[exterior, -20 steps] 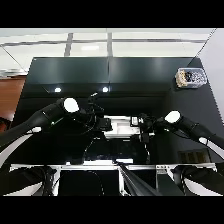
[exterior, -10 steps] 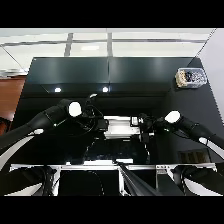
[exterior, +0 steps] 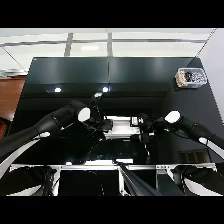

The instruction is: Fold the box and place the chain.

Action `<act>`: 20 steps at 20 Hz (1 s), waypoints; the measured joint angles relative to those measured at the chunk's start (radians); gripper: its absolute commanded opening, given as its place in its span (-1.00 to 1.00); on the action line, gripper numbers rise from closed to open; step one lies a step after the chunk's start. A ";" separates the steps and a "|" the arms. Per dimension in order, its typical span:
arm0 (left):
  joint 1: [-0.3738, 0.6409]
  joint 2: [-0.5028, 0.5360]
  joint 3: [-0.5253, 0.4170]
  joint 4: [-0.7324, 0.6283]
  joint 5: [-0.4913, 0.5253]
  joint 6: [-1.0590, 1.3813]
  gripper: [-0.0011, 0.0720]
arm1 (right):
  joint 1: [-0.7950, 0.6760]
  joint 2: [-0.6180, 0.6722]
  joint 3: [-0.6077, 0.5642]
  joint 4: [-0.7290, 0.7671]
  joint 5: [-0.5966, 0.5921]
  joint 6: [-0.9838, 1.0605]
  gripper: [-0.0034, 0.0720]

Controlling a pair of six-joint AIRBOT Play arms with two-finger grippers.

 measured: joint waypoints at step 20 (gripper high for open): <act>-0.108 -0.138 0.138 0.166 -0.132 -0.329 -0.32 | 0.000 0.000 0.000 0.001 -0.002 0.001 -0.46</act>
